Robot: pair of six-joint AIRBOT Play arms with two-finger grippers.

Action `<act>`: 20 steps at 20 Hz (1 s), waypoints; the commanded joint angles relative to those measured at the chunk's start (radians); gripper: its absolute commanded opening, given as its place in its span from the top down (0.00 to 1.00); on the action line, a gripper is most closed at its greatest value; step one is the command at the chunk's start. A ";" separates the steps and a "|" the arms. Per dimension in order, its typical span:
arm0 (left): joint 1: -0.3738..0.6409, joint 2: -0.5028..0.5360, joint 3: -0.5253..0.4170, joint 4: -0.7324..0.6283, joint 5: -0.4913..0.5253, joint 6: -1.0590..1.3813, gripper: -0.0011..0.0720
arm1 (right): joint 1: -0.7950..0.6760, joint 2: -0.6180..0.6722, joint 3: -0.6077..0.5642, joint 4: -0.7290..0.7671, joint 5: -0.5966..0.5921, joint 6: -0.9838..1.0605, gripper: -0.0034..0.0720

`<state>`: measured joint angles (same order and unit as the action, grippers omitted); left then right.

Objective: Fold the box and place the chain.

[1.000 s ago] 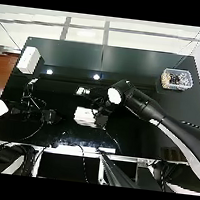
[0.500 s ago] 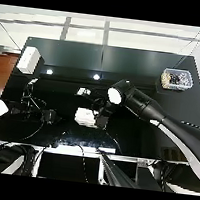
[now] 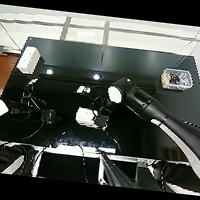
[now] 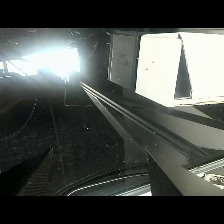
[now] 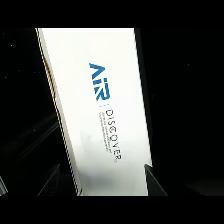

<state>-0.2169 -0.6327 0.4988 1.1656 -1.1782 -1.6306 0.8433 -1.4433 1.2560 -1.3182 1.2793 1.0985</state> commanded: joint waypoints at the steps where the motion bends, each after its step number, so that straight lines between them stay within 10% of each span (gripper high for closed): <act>1: 0.001 -0.001 0.000 0.000 0.000 0.000 0.03 | 0.000 0.011 0.015 0.001 0.000 0.023 0.17; 6: 0.001 -0.001 0.000 0.000 0.000 0.000 0.03 | -0.048 0.116 0.023 0.013 0.060 0.145 0.17; 10: 0.001 -0.001 0.000 0.000 0.000 0.001 0.03 | -0.212 0.188 -0.026 0.041 0.205 0.225 0.92; 12: 0.001 -0.001 0.000 0.000 0.000 0.001 0.03 | -0.293 0.209 -0.117 0.137 0.118 0.285 0.93; 16: 0.001 -0.001 0.000 -0.004 0.000 0.000 0.03 | -0.360 0.198 -0.340 0.785 -0.257 0.221 0.93; 20: 0.001 -0.003 0.000 -0.004 0.000 0.000 0.03 | -0.281 0.105 -0.371 0.999 -0.268 0.117 0.93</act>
<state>-0.2169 -0.6338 0.4988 1.1622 -1.1782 -1.6302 0.5323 -1.2919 0.9298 -0.5545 1.0794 1.2743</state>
